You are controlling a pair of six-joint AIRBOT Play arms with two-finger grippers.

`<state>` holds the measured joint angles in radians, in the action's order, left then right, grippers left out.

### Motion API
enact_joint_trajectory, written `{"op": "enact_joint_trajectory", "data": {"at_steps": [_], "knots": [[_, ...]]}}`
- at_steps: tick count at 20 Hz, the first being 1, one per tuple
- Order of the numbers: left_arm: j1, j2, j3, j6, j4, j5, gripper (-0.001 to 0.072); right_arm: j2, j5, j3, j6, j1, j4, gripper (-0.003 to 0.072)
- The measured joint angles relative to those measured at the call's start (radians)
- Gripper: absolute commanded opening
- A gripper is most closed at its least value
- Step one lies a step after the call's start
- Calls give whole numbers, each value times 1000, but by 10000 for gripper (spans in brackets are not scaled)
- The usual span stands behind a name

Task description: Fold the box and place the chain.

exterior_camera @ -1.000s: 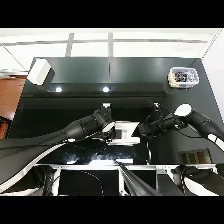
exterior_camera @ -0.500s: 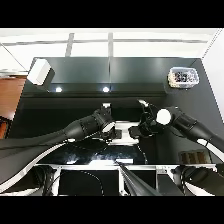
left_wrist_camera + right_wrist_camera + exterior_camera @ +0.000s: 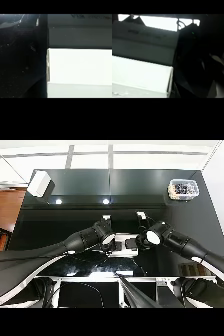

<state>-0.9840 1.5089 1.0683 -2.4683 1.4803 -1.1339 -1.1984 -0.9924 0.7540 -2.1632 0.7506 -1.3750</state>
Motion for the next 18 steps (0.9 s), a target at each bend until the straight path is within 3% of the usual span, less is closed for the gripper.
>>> {"op": "enact_joint_trajectory", "data": {"at_steps": [10,11,15,16,18], "knots": [[0,0,0,0,0,3,33,-38,-28,2,-118,40,-48,198],[0,0,0,0,0,3,33,-39,-27,2,-124,42,-50,141],[0,0,0,0,0,6,33,-42,-18,2,-142,43,-55,124],[0,0,0,0,0,6,33,-44,-15,2,-144,43,-56,65],[0,0,0,-1,0,5,33,-47,-16,3,-153,43,-57,52]]}}
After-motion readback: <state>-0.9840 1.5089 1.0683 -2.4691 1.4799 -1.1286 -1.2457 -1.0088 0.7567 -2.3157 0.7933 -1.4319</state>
